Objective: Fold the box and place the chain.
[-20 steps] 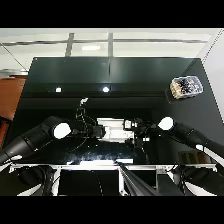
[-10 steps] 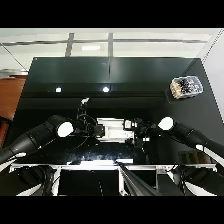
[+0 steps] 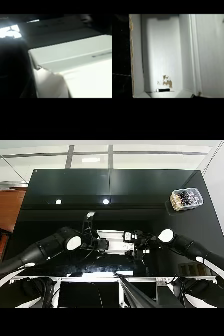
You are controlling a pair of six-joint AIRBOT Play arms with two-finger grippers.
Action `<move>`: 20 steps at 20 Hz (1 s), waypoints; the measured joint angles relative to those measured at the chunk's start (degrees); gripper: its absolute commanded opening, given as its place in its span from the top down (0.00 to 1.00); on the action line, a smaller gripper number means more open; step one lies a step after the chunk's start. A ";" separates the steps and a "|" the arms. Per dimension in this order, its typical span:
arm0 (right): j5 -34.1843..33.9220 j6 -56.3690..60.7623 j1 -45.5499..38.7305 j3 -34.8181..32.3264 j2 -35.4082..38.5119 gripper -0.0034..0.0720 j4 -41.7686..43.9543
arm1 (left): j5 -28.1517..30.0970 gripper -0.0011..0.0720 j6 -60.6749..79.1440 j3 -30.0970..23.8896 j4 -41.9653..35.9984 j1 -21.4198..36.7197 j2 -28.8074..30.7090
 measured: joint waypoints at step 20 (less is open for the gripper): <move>-0.04 0.00 0.00 0.00 0.00 0.33 0.00 | -12.63 0.58 -16.68 10.05 9.42 -3.26 -8.87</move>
